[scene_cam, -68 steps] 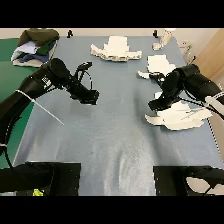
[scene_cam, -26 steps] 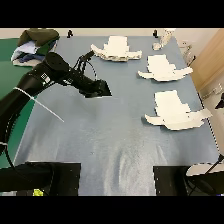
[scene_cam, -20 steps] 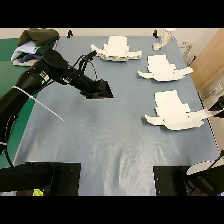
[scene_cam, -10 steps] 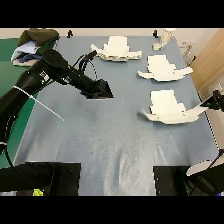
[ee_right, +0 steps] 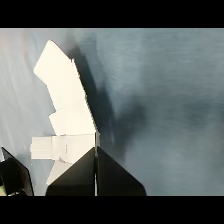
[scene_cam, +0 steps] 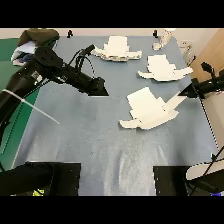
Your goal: Fold the box.
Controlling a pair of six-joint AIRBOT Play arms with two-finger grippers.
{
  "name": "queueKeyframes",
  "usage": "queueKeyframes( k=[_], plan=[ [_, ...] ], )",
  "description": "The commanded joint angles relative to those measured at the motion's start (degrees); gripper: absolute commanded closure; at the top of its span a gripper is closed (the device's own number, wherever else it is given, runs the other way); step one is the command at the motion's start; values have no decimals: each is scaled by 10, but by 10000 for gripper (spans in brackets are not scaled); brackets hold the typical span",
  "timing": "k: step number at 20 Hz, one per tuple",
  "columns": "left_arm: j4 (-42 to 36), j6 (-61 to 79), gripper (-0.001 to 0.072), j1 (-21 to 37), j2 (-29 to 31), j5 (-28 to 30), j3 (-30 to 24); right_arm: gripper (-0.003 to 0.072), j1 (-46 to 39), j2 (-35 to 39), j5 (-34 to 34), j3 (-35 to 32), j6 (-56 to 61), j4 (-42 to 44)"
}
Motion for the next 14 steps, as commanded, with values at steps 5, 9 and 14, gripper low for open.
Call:
queueKeyframes(
  k=[5,9,14],
  plan=[
    [33,33,698,46,177,-55,-188,685,120,310,176,-323,101,3],
    [-13,73,697,108,223,-55,-276,680,189,445,249,-475,217,-68],
    [-17,73,695,118,221,-44,-288,384,195,421,228,-491,213,-96]
  ],
)
